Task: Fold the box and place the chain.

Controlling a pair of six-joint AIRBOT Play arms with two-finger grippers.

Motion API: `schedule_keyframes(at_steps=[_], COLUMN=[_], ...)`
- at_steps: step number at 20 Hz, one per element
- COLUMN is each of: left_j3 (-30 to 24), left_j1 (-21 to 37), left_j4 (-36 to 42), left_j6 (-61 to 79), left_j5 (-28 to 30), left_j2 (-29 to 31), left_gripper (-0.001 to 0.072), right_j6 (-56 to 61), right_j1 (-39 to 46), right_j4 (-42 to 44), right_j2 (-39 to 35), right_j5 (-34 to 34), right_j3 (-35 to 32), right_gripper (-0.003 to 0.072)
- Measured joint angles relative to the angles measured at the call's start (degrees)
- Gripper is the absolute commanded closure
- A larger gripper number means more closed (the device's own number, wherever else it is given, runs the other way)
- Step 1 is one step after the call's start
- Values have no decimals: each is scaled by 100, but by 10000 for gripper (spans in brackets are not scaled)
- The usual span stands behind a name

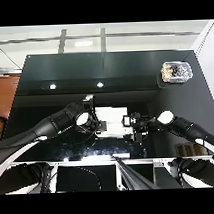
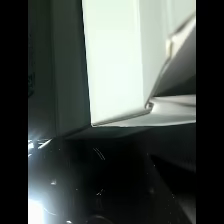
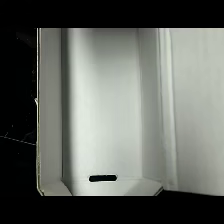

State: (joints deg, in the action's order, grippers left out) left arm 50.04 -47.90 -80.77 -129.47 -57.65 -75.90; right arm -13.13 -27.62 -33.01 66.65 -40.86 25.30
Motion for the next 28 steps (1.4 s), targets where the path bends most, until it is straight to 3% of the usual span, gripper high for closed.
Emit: schedule_keyframes(at_steps=[19,21,22,24,28], left_j3=[542,553,553,557,560], left_j1=[-284,-286,-286,-286,-286], left_j4=[-258,-302,-321,-341,-341], left_j6=[-367,-400,-402,-448,-457], left_j5=[-282,-306,-319,-332,-313], left_j2=[-485,-498,-503,-505,-505], left_gripper=[447,579,591,683,681], right_j6=[2,2,2,11,7], right_j1=[0,0,0,0,0], right_j4=[0,0,-2,2,2], right_j2=[0,0,0,0,0], right_j5=[0,0,0,4,2], right_j3=[0,0,0,0,0], right_gripper=[153,153,153,153,153])
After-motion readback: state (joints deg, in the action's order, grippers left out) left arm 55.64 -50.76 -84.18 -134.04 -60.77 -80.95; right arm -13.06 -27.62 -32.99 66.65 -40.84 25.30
